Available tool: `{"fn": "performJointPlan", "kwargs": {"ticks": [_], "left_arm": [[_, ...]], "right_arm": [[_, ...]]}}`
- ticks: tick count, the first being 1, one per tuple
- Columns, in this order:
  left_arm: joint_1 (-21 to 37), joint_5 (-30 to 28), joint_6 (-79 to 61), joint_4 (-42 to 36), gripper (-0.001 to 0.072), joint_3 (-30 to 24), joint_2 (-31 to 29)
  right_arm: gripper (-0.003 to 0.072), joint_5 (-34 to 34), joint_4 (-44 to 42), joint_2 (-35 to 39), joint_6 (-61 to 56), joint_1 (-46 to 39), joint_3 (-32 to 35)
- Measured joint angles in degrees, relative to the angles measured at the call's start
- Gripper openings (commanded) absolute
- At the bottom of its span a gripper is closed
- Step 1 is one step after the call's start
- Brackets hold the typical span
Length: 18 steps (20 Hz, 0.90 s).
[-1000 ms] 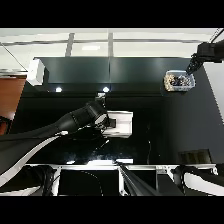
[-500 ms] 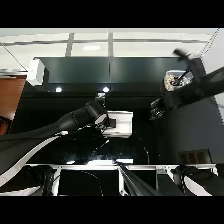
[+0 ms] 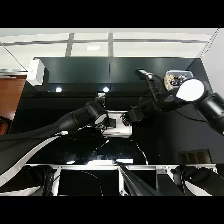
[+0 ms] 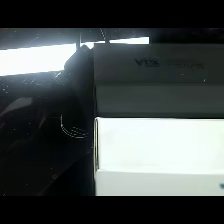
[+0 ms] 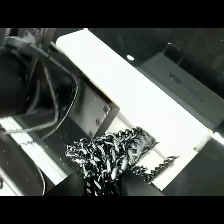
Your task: Fold the box and place the chain.
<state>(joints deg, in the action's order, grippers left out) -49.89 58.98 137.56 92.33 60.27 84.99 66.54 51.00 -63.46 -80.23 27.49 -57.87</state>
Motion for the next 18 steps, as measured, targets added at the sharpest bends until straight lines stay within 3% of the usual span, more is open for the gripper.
{"fn": "performJointPlan", "kwargs": {"ticks": [3,4,5,10,16,18], "left_arm": [[0.0,0.0,0.0,0.0,0.0028,0.0,0.0],[0.0,0.0,0.0,0.0,0.0028,0.0,0.0],[0.0,0.0,0.0,0.0,0.0028,0.0,0.0],[0.0,0.0,0.0,0.0,0.0028,0.0,0.0],[0.0,0.0,0.0,0.0,0.0029,0.0,0.0],[0.0,0.1,0.0,-0.1,0.0029,0.0,0.0]], "right_arm": [[0.0032,-1.9,2.0,-2.2,-1.3,1.1,0.3],[0.0217,-2.2,2.5,-2.7,-1.5,1.3,0.4],[0.0286,-2.5,2.8,-3.0,-1.7,1.4,0.4],[0.0283,1.4,6.6,-2.1,-2.1,-0.8,0.5],[0.0282,8.1,15.6,6.3,-2.1,-10.8,0.9],[0.0245,8.7,17.2,8.2,-2.1,-14.1,1.6]]}}
